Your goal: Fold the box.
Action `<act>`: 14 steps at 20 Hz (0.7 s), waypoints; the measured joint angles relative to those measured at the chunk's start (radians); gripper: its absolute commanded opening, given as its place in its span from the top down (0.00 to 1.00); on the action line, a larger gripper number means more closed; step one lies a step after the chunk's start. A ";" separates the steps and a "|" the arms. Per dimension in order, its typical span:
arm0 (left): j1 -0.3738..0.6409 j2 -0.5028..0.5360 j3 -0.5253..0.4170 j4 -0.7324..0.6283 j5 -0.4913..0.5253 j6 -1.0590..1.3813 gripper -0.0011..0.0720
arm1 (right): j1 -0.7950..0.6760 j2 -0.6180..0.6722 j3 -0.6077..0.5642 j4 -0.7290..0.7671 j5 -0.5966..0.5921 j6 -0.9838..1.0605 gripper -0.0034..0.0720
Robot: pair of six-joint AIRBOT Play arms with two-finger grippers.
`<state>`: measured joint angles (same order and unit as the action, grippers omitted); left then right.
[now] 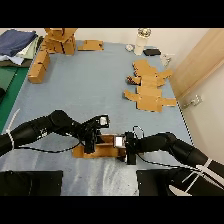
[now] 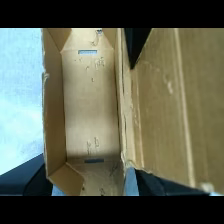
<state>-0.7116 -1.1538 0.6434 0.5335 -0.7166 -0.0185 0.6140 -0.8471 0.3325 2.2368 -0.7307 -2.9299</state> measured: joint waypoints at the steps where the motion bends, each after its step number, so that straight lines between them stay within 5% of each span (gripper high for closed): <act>1: 0.000 0.000 0.000 0.000 0.000 0.000 0.97 | -0.004 -0.006 0.000 0.010 0.001 -0.003 0.00; 11: 0.000 0.000 0.000 -0.003 0.003 0.000 0.97 | -0.089 -0.023 0.000 0.066 -0.072 -0.023 0.01; 14: 0.000 0.000 0.000 -0.003 0.001 0.000 0.97 | -0.093 -0.024 0.000 0.067 -0.081 -0.034 0.09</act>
<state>-0.7116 -1.1538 0.6434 0.5304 -0.7155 -0.0185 0.5209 -0.8707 0.3328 2.3039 -0.8116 -2.9639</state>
